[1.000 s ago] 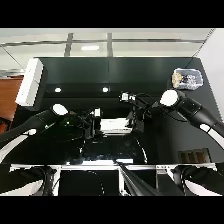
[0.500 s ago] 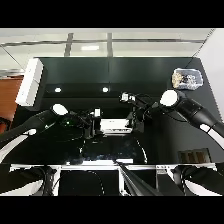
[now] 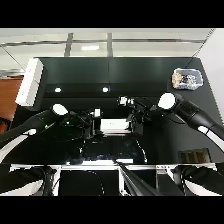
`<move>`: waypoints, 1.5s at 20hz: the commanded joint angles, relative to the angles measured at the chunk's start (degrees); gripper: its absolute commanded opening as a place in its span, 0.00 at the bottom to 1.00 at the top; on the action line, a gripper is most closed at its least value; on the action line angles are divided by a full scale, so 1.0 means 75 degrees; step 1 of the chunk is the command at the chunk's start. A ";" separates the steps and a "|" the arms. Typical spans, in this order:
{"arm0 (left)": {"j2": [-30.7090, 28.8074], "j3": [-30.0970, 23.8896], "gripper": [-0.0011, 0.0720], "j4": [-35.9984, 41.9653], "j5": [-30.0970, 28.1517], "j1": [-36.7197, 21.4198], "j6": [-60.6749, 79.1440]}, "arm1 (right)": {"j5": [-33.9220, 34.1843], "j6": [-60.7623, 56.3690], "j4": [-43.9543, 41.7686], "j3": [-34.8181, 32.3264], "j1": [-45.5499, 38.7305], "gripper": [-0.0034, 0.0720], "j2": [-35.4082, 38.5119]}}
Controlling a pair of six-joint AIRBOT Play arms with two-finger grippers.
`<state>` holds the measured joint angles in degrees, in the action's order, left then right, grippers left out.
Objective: Fold the box and place the chain.
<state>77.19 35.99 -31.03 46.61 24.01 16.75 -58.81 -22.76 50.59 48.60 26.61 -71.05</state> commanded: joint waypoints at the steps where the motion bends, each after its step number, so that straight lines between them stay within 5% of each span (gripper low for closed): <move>1: 0.0000 0.0003 0.49 0.0000 -0.0009 0.0006 -0.0006 | 0.0105 0.0006 0.0070 -0.0020 0.0009 0.62 0.0006; 7: 0.0000 0.0003 0.49 0.0000 -0.0009 0.0006 -0.0006 | -0.0067 -0.0303 0.0070 0.0012 -0.0117 0.62 0.0361; 11: 0.0000 0.0003 0.49 0.0000 -0.0015 0.0006 -0.0006 | -0.0953 -0.2806 0.0000 0.0117 -0.0627 0.61 0.0970; 12: 0.0000 0.0003 0.49 0.0000 -0.0015 0.0006 -0.0006 | -0.1227 -0.3494 -0.0184 0.0038 -0.0764 0.49 0.0962; 13: 0.0000 0.0003 0.49 0.0003 -0.0015 0.0003 -0.0006 | -0.1361 -0.3777 -0.0621 -0.0160 -0.0874 0.13 0.0959; 14: 0.0000 0.0003 0.49 0.0000 -0.0015 0.0006 -0.0006 | -0.1247 -0.3847 -0.1218 -0.0414 -0.0927 0.06 0.0953; 18: 0.0000 0.0003 0.49 0.0003 -0.0012 0.0003 -0.0006 | -0.0318 -0.3838 -0.4511 -0.1239 -0.0933 0.07 0.0431; 20: 0.0000 0.0003 0.49 0.0003 -0.0012 0.0006 -0.0006 | 0.0017 -0.3844 -0.5251 -0.1274 -0.0857 0.07 0.0009; 25: 0.0000 0.0003 0.50 0.0003 -0.0012 0.0003 -0.0006 | 0.0420 -0.3937 -0.5152 -0.1276 -0.0530 0.07 -0.0659; 30: 0.0000 0.0003 0.50 0.0003 -0.0012 0.0003 -0.0006 | 0.0950 -0.5080 -0.3678 -0.1276 -0.0478 0.07 -0.0874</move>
